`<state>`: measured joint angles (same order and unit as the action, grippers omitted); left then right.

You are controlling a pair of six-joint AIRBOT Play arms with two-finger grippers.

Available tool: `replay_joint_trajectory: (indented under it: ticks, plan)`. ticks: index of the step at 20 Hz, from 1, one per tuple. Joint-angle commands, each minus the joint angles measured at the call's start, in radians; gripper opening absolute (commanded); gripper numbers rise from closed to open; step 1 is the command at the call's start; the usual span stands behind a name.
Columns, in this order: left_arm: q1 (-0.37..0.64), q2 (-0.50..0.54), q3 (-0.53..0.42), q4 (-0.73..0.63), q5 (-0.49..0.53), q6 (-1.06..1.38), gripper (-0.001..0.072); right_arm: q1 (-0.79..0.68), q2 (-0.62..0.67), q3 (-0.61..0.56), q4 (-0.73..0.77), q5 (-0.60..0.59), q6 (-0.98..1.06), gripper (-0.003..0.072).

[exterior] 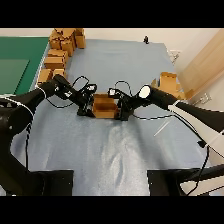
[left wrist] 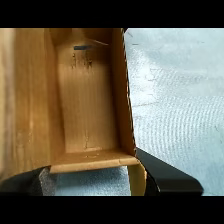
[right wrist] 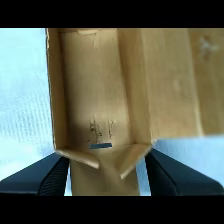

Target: Fold the box.

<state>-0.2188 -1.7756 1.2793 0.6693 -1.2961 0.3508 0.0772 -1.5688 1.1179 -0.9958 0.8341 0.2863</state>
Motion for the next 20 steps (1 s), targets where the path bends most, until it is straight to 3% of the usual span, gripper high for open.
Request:
replay_joint_trajectory:
  ticks: [1, 14, 20]
  plan:
    - [0.000, 0.001, 0.000, 0.004, 0.002, -0.001, 0.0296, -0.010, 0.010, 0.000, -0.017, 0.074, 0.044, 0.0717]
    - [-0.006, 0.006, 0.000, 0.069, 0.007, -0.019, 0.0294, -0.009, 0.076, 0.001, -0.074, 0.118, 0.100, 0.0717]
    - [-0.025, 0.021, 0.000, 0.094, 0.013, -0.145, 0.0294, -0.009, 0.101, 0.000, -0.089, 0.114, 0.107, 0.0716]
